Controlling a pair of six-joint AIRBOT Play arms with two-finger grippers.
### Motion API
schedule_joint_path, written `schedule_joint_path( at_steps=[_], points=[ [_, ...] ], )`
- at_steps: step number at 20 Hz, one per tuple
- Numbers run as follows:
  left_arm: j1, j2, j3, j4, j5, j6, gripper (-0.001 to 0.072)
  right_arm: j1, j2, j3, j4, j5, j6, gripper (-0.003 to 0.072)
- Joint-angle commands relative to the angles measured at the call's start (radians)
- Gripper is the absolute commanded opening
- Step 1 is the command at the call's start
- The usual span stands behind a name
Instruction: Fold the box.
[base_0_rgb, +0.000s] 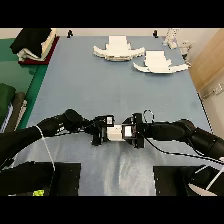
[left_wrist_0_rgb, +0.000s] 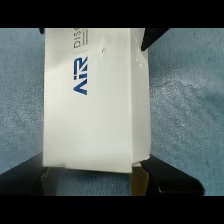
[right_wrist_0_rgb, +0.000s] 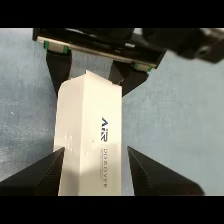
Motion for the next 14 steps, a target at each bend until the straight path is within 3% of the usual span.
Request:
schedule_joint_path(
  at_steps=[1, 7, 10, 14],
  points=[
    [0.0, 0.0, 0.0, 0.003, -0.003, 0.002, 0.0497, -0.001, 0.031, 0.001, -0.004, 0.005, -0.005, 0.0592],
    [0.0, 0.0, 0.0, 0.003, -0.003, 0.002, 0.0497, -0.001, 0.036, 0.001, -0.003, 0.04, -0.005, 0.0592],
    [0.0, 0.0, 0.0, 0.003, -0.003, 0.002, 0.0497, -0.001, 0.035, 0.001, -0.003, 0.078, -0.005, 0.0528],
    [0.0, 0.0, 0.0, 0.003, -0.003, 0.002, 0.0498, -0.001, 0.025, 0.0, -0.003, 0.09, -0.005, 0.0511]
  ],
)
